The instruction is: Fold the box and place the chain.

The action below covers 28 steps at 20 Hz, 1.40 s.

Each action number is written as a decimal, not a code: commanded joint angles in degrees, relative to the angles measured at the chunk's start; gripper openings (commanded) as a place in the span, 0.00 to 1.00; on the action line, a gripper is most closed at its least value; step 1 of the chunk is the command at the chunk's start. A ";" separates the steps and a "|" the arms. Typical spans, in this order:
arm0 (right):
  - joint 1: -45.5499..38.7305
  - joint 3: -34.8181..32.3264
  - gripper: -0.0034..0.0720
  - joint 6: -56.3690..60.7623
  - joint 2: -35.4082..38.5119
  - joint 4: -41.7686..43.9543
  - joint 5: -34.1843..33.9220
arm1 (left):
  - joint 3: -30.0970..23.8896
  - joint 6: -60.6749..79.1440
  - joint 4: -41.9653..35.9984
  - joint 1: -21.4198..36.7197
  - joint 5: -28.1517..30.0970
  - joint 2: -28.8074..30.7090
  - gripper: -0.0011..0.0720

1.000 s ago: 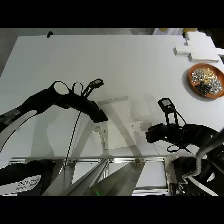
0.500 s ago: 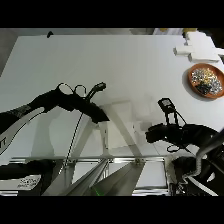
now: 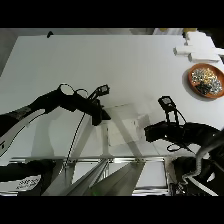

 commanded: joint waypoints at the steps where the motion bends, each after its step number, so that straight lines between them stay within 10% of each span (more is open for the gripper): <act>1: 0.02 2.75 0.50 -3.72 0.04 -0.83 0.46 | 0.00 10.43 3.10 -4.13 5.20 1.88 0.02; 10: 0.02 4.90 0.62 -3.69 1.95 -7.28 10.60 | 0.02 12.68 8.63 -9.60 12.87 1.90 0.02; 28: 0.02 4.87 0.62 -6.80 4.33 -10.49 10.45 | -0.02 10.95 6.58 -9.60 17.77 -0.22 0.02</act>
